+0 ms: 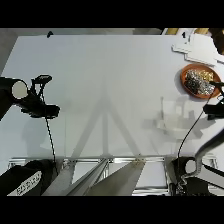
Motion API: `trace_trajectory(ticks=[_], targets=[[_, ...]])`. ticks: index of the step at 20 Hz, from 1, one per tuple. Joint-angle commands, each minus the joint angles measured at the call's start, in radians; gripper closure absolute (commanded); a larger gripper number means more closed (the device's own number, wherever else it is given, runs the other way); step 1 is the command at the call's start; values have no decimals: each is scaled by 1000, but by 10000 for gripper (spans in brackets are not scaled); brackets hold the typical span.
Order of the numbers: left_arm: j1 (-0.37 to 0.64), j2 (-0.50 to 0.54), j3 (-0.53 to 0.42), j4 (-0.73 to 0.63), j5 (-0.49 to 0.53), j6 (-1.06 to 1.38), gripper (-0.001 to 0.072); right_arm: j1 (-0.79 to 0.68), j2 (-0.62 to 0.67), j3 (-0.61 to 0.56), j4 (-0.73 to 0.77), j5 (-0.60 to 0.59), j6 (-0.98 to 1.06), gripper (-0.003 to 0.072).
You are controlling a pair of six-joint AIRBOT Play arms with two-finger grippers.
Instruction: Fold the box and place the chain.
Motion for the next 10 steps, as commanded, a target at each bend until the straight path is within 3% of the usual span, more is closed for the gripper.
trace_trajectory(ticks=[1,5,10], targets=[[-1,1,0,0,0,0,363,176,113,0,130,-40,16,668],[-1,1,0,0,0,0,363,311,245,-63,344,-153,39,668],[-1,1,0,-1,3,0,363,434,472,-376,514,-414,90,668]])
